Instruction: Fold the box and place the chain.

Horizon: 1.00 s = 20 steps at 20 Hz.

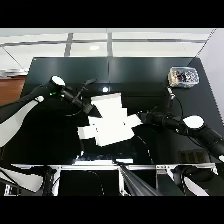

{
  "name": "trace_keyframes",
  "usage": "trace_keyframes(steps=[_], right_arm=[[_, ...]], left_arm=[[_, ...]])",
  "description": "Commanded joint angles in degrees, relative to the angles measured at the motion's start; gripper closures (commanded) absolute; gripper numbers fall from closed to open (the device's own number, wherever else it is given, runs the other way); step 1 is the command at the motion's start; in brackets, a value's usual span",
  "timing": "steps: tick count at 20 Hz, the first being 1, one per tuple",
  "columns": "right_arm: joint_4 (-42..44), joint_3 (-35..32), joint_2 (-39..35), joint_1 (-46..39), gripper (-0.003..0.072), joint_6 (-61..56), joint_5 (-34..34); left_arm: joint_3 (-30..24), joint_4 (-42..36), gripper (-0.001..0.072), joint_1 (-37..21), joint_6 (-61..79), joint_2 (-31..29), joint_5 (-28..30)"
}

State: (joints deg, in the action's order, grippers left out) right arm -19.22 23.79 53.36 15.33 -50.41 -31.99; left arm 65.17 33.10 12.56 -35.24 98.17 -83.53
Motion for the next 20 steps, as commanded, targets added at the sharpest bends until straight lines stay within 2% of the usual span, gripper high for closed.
trace_keyframes(steps=[1, 2, 3, 4, 6, 7, 8, 10, 12, 14, 16, 18, 20], right_arm=[[-3.13, 0.00, -0.04, 0.00, 0.0114, 0.50, 1.57], [-6.34, 0.72, -0.07, -0.68, -0.0026, 0.50, 1.64], [-11.30, 2.47, -0.09, -2.36, -0.0026, 0.50, -1.29], [-17.33, 5.42, -0.13, -5.01, -0.0025, 0.48, -7.15], [-29.38, 12.61, -0.13, -9.68, -0.0025, 0.52, -22.29], [-34.42, 15.41, -0.13, -11.19, -0.0024, 0.52, -27.91], [-38.34, 17.53, -0.13, -12.17, -0.0025, 0.52, -31.93], [-42.60, 18.86, -0.13, -13.09, -0.0025, 0.52, -33.46], [-44.57, 18.86, -0.11, -13.14, -0.0024, 0.52, -32.22], [-42.60, 18.86, -0.11, -13.11, -0.0024, -0.42, -29.88], [-38.27, 18.84, -0.04, -12.68, -0.0024, 1.62, -28.35], [-38.23, 18.58, 0.00, -10.36, -0.0024, 13.03, -29.94], [-38.16, 16.90, 0.02, -7.17, -0.0025, 21.22, -28.50]], left_arm=[[2.75, 1.03, 0.0680, 0.02, 1.07, 2.08, -3.56], [3.04, 1.22, 0.0680, -0.09, 1.03, 2.10, -3.54], [3.76, 1.84, 0.0681, -0.26, 0.50, 2.08, -3.78], [4.46, 2.51, 0.0681, -0.33, -1.01, 1.95, -4.02], [4.50, 2.03, 0.0682, -0.44, -1.33, 0.28, -6.01], [3.10, 1.38, 0.0683, -0.04, -0.22, -1.70, -6.19], [0.24, 1.36, 0.0684, 0.35, 1.31, -4.63, -3.61], [-6.32, 0.70, 0.0681, 0.96, 4.66, -10.32, 4.68], [-10.16, 2.05, 0.0681, 1.33, 12.50, -12.57, 8.83], [-10.21, 8.28, 0.0682, 1.81, 18.01, -11.98, 9.70], [-10.29, 6.14, 0.0684, 2.32, 18.08, -11.85, 11.85], [-10.34, 2.47, 0.0686, 2.75, 25.51, -12.11, 13.11], [-10.51, 0.92, 0.0687, 3.37, 32.15, -12.66, 15.08]])
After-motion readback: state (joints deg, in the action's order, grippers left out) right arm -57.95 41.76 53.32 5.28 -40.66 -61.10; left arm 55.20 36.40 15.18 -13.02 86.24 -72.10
